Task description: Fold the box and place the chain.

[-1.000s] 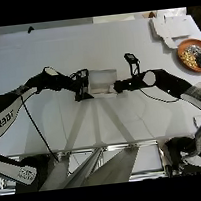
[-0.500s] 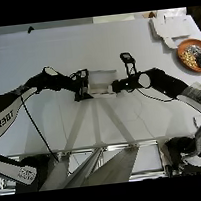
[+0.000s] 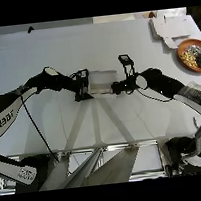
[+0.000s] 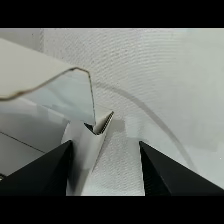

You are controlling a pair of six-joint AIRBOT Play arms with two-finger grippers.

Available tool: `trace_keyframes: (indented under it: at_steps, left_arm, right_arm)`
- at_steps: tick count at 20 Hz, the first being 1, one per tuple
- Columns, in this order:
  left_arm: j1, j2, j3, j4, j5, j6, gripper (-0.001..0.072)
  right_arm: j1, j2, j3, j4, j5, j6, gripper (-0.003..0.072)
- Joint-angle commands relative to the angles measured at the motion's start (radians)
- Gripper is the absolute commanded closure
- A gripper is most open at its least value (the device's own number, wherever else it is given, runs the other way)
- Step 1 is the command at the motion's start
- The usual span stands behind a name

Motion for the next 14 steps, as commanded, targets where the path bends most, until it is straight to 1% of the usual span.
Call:
trace_keyframes:
  at_steps: [1,5,9,10,11,14]
  left_arm:
    - [0.000,0.000,0.000,0.001,0.001,0.000,0.0375]
    - [0.000,0.000,0.000,0.001,0.001,0.000,0.0375]
    - [0.000,0.000,0.000,0.001,0.001,0.000,0.0375]
    - [0.000,0.000,0.000,0.001,0.001,0.000,0.0375]
    - [0.000,0.000,0.000,0.001,0.001,0.000,0.0375]
    - [0.000,0.000,0.000,0.001,0.001,0.000,0.0375]
  right_arm:
    - [0.001,-0.004,0.042,-0.006,0.034,0.011,0.0255]
    - [0.001,-0.005,0.051,-0.001,0.084,0.011,0.0253]
    - [0.005,-0.005,0.053,0.000,0.080,0.011,0.0254]
    - [0.013,-0.005,0.053,0.003,0.074,0.012,0.0260]
    - [0.024,-0.006,0.053,0.002,0.069,0.012,0.0304]
    - [0.051,-0.022,0.053,-0.008,0.046,0.034,0.0307]
